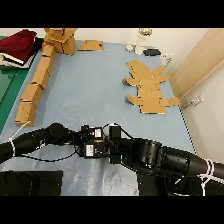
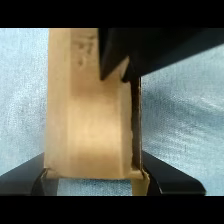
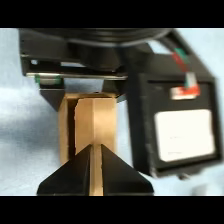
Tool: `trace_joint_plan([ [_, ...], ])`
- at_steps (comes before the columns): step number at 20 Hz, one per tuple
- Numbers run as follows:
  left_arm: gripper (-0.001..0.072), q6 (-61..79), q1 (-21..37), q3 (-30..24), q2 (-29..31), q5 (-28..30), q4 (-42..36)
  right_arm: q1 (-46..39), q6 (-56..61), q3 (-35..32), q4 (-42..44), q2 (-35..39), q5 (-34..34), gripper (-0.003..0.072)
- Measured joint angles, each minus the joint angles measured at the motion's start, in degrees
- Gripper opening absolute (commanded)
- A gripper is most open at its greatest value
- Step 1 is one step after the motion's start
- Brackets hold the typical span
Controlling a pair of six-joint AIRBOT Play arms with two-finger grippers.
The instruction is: Fold the box.
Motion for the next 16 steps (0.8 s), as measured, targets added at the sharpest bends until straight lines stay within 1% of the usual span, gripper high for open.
trace_joint_plan([
  [11, 0.0488, 0.02, 0.00, 0.00, 0.00, 0.00, 0.00, -0.11, 0.13, -0.42, 6.01, -1.68, -1.55, 0.0100],
  [14, 0.0488, 0.02, 0.00, 0.00, 0.00, 0.00, 0.00, -0.09, 2.51, 1.05, 6.58, 0.28, -4.42, 0.0102],
  [16, 0.0488, 0.00, 0.00, 0.00, 0.00, 0.00, 0.00, -0.11, 7.72, 2.49, 6.62, 3.37, -8.55, 0.0099],
])
